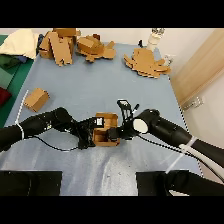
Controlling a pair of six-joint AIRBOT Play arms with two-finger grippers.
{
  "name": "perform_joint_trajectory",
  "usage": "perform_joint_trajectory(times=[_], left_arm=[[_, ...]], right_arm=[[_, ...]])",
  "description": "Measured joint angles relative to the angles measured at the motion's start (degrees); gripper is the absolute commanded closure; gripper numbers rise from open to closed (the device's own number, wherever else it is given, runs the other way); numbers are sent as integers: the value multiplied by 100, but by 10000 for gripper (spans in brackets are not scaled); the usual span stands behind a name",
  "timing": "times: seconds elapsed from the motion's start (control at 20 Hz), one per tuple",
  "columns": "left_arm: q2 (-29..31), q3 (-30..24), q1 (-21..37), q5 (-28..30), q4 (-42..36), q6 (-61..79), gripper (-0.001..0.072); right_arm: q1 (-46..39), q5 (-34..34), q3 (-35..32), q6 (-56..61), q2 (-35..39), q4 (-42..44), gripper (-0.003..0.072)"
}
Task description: Fold the box.
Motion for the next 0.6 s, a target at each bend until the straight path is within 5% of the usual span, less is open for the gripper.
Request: perform_joint_trajectory(times=[0.6], left_arm=[[-168,0,9,-11,-24,2,193]], right_arm=[[358,1213,796,1167,-1010,-887,233]])
